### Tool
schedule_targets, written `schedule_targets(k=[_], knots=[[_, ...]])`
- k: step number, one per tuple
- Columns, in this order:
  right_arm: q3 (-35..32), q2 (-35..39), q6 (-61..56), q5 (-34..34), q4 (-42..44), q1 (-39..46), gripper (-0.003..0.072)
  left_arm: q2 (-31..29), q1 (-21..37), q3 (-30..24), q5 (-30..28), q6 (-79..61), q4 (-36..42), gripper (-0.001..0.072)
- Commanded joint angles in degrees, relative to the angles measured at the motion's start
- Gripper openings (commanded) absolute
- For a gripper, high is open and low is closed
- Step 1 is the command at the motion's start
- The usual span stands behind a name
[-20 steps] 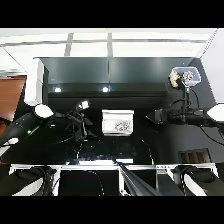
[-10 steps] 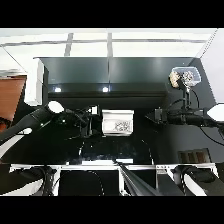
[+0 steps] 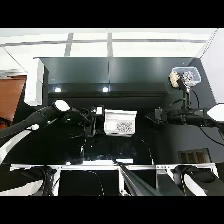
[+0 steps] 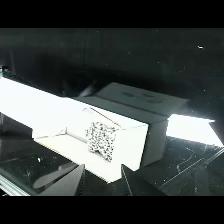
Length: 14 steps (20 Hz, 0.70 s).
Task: Fold the box and place the chain.
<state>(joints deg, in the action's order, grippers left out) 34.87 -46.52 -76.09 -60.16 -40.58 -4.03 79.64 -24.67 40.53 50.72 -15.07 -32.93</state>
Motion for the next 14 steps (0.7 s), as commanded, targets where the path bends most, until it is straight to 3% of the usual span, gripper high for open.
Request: schedule_targets(k=[1,14], knots=[[0.0,0.0,0.0,0.0,0.0,0.0,0.0265,0.6,-0.9,0.7,-1.5,-0.1,0.9,0.0708],[0.0,0.0,0.0,0.0,0.0,0.0,0.0265,2.7,-2.0,3.5,-2.1,-0.2,0.4,0.0707]])
